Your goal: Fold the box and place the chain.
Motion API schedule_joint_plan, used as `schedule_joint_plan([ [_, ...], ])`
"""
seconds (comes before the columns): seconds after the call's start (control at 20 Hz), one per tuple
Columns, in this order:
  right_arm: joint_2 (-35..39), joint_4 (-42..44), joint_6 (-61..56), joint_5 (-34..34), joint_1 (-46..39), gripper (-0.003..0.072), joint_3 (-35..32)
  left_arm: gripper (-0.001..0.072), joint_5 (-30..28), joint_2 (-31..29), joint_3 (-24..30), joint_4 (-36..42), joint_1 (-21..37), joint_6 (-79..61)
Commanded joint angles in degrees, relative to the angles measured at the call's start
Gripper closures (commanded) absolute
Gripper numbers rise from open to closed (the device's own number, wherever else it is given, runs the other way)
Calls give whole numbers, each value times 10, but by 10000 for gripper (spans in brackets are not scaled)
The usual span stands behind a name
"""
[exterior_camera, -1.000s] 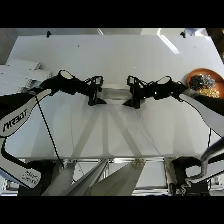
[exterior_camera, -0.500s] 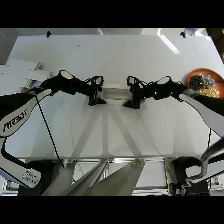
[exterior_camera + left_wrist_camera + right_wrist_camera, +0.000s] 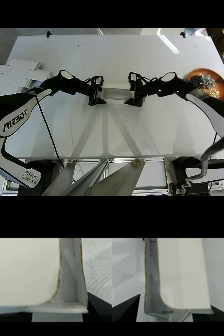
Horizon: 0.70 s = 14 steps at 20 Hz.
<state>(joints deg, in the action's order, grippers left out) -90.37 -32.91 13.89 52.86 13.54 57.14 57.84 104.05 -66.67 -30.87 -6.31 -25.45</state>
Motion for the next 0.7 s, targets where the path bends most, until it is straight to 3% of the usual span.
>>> schedule_joint_plan([
  [0.0,61,-94,-96,12,0,-2,0,414,1,0,0,0,0,0],
  [0.25,181,-219,-208,67,0,0,1,414,2,0,0,0,0,0],
  [0.5,328,-359,-385,67,0,3,1,414,2,0,0,0,0,0],
  [0.55,357,-393,-420,65,0,45,1,414,2,0,0,0,0,0],
  [0.65,410,-472,-492,54,0,57,1,414,2,0,0,0,0,0],
])
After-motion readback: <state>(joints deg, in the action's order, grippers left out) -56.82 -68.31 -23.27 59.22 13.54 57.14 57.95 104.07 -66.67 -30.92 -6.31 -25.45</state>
